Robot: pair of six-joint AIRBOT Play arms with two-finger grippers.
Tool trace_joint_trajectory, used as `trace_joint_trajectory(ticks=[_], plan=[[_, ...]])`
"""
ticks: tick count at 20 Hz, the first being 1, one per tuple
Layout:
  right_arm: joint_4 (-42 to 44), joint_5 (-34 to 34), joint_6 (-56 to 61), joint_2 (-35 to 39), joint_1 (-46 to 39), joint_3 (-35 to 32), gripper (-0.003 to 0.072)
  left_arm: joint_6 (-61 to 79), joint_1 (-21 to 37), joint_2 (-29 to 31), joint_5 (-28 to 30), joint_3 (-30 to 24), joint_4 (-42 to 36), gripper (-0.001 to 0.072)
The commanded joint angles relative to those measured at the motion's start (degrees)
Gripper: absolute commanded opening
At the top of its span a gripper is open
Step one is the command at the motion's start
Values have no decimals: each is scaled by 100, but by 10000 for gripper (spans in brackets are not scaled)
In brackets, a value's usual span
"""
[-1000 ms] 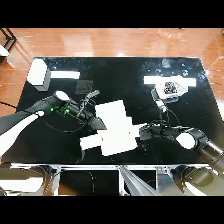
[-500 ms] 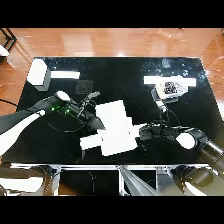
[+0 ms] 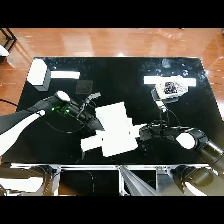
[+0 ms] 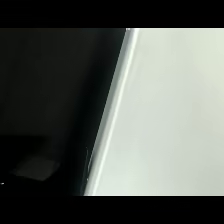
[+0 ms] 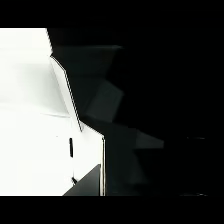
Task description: Fold the box and place the chain.
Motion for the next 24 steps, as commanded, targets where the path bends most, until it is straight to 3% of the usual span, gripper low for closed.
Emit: trace_joint_trajectory(ticks=[1,4,5,6,7,8,9,10,16,18,21,24], plan=[[2,0,0,4,7,-2,22,31,-2,-4,-63,2,221,239],[2,0,0,4,7,-2,22,28,-2,-4,-9,2,245,228],[4,4,2,4,7,0,22,26,-2,-4,37,2,245,101],[7,52,4,4,7,-2,22,26,0,-4,44,4,243,18],[7,118,4,4,7,0,27,26,-2,-4,37,4,240,18],[-2,175,11,4,2,0,238,26,0,-4,33,11,245,18],[-59,232,90,4,-28,2,602,28,-2,-2,15,31,256,18],[-118,398,133,15,-118,35,699,26,-2,-2,13,55,254,17],[-1036,3495,136,503,-1307,1362,699,466,-2,50,52,525,254,15],[-1093,4216,131,734,-1585,1836,699,942,-2,149,50,599,254,15],[-1134,4564,-160,946,-1685,2098,699,1432,-4,396,-2,588,313,14],[-1322,4306,-1084,940,-1672,2079,699,1998,-160,796,208,448,422,13]])
